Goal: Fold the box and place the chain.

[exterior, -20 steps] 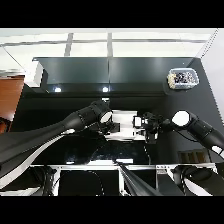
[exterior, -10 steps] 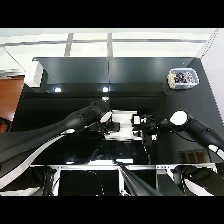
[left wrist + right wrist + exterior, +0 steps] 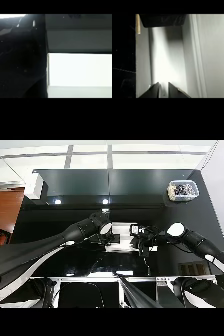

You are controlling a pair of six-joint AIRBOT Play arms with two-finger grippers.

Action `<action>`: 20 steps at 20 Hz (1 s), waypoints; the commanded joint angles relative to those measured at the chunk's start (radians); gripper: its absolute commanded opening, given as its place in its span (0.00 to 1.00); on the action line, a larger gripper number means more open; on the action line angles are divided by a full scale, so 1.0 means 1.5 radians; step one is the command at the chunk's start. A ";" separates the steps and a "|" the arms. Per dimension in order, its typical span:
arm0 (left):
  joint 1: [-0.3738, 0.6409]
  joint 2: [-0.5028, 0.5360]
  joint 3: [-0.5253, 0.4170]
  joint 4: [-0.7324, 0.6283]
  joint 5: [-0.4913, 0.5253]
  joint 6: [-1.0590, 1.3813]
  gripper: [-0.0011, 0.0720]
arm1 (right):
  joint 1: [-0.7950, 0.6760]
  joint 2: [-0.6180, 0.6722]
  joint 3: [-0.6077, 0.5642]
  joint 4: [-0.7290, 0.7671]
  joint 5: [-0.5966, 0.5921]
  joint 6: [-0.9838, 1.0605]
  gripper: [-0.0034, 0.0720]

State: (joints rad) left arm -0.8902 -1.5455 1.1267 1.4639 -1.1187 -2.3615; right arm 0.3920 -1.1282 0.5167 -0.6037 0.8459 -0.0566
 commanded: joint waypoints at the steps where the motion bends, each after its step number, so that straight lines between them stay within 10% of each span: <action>1: 0.000 0.000 0.001 0.001 -0.003 0.001 0.05 | -0.003 0.003 0.001 -0.001 -0.002 0.007 0.06; 12: 0.028 -0.001 0.007 0.016 0.004 -0.001 0.05 | -0.329 0.134 0.112 -0.223 0.060 0.736 0.06; 20: 0.029 -0.001 0.007 0.011 0.009 0.000 0.05 | -0.471 -0.032 0.013 -0.060 0.191 0.806 0.06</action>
State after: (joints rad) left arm -0.8478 -1.5455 1.1370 1.4834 -1.1076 -2.3627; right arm -0.2867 -1.0809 0.5659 -0.8066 1.0088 1.1286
